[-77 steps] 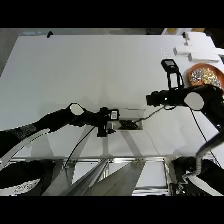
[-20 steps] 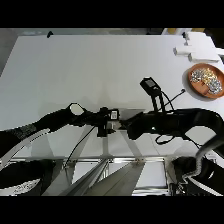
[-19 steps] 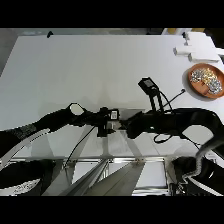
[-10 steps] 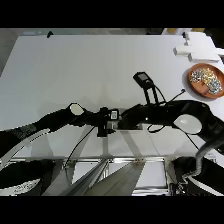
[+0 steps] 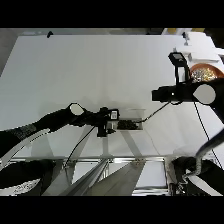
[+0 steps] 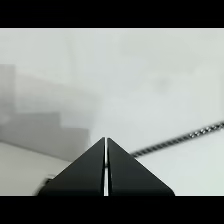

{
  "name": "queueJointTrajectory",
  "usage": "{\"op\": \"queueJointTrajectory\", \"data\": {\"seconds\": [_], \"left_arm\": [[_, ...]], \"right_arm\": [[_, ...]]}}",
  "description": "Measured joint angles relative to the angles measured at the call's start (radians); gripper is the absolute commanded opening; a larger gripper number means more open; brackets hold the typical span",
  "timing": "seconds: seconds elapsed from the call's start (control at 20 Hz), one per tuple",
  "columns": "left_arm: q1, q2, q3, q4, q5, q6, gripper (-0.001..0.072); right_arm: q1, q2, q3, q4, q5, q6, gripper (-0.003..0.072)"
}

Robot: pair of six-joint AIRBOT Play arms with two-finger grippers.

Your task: Fold the box and place the chain.

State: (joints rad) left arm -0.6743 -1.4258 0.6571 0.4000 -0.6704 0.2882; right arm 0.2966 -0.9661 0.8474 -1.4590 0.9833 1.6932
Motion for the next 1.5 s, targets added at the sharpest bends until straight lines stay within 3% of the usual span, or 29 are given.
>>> {"op": "queueJointTrajectory", "data": {"seconds": [0.05,0.4,0.5,0.75,0.85,0.95,1.0,1.25,1.5], "left_arm": [[0.000,0.000,0.000,0.000,0.000,0.000,0.0275],[0.000,0.000,0.000,0.000,0.000,0.000,0.0275],[0.000,0.000,0.000,0.000,0.000,0.000,0.0275],[0.000,0.000,0.000,0.000,0.000,0.000,0.0275],[0.000,0.000,0.000,0.000,0.000,0.000,0.0275],[0.000,0.000,0.000,0.000,0.000,0.000,0.0275],[0.000,0.000,0.000,0.000,0.000,0.000,0.0275],[0.000,0.000,0.000,0.000,0.000,0.000,0.0275],[0.000,0.000,0.000,0.000,0.000,0.000,0.0275]], "right_arm": [[-0.018,-0.017,-0.019,-0.009,0.006,0.000,0.0239],[-0.063,-0.158,-0.117,-0.035,-0.004,0.008,0.0241],[-0.065,-0.195,-0.125,-0.038,-0.019,0.009,0.0308],[-0.068,-0.270,-0.131,-0.042,-0.061,0.010,0.0305],[-0.068,-0.296,-0.133,-0.042,-0.071,0.010,0.0271],[-0.068,-0.313,-0.131,-0.032,-0.075,0.009,0.0044],[-0.067,-0.318,-0.131,-0.029,-0.074,0.008,0.0021],[-0.047,-0.301,-0.134,-0.042,-0.059,-0.064,0.0021],[-0.002,-0.144,-0.134,-0.037,0.020,-0.094,0.0021]]}}
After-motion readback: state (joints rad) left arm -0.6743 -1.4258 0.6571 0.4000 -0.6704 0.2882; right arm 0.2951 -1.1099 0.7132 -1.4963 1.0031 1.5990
